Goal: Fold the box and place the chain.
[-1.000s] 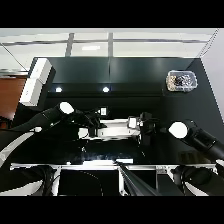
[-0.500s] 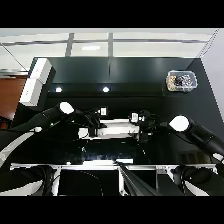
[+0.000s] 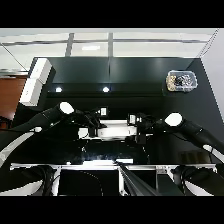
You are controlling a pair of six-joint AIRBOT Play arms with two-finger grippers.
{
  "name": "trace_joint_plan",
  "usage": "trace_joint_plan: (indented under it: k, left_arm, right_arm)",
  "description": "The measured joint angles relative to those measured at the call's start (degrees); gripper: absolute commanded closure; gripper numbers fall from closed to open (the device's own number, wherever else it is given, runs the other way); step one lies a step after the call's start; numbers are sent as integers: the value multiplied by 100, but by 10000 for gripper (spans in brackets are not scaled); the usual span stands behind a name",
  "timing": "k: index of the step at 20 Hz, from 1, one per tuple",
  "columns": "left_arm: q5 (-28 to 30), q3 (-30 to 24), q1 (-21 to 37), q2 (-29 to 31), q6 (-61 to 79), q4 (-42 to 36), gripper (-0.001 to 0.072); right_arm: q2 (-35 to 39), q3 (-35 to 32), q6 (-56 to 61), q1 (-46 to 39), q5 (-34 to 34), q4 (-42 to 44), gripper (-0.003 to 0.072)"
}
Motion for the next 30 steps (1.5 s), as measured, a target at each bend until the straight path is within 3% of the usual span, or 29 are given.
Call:
trace_joint_plan:
  k: [9,30]
  left_arm:
    - [-9,0,-4,0,-2,2,682]
    - [17,0,-4,0,-17,-11,682]
  right_arm:
    - [-433,0,-407,0,118,-116,25]
    - [-490,-2,-35,-179,37,-208,58]
